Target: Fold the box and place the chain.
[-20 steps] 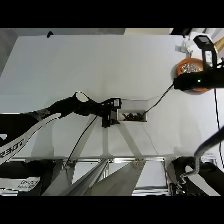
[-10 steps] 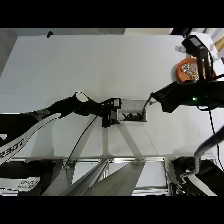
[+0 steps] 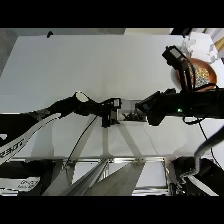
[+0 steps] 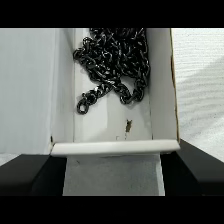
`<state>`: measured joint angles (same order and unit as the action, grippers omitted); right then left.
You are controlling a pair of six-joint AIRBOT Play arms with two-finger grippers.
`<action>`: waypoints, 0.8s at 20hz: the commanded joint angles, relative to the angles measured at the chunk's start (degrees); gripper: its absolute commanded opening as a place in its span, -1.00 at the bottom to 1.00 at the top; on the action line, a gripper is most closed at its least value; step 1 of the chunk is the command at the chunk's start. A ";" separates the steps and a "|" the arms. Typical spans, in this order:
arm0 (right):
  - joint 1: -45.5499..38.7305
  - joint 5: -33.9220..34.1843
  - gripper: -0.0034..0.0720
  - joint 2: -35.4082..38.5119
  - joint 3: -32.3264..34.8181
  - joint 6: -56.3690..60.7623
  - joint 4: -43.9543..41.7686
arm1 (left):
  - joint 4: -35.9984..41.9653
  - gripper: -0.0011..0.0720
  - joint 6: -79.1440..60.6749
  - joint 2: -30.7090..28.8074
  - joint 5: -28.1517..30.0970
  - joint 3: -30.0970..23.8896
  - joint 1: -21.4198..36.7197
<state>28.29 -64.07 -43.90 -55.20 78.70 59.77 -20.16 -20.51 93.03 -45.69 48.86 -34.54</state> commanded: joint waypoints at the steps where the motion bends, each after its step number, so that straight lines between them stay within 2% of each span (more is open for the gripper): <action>1: 2.08 5.22 -0.86 -0.04 3.08 0.98 -0.09 | -0.02 -0.61 0.00 -0.02 0.00 0.00 0.04; 4: 2.36 10.64 -0.86 -1.53 6.75 0.96 0.26 | -0.02 -0.61 0.00 -0.02 0.02 0.00 0.04; 8: 2.36 10.51 -0.85 -9.92 9.75 0.83 1.22 | -0.02 -0.61 0.00 -0.02 0.02 0.00 0.04; 9: 2.36 10.51 -0.74 -12.31 9.99 0.83 2.73 | -0.02 -0.61 0.00 -0.02 0.02 0.00 0.04; 12: 2.36 10.27 -0.14 -16.11 9.97 0.96 4.90 | -0.02 -0.61 0.00 -0.02 0.02 0.00 0.04; 16: 0.70 7.93 -0.10 -12.17 8.92 0.96 5.49 | -0.02 -0.61 0.00 -0.02 0.02 0.00 0.04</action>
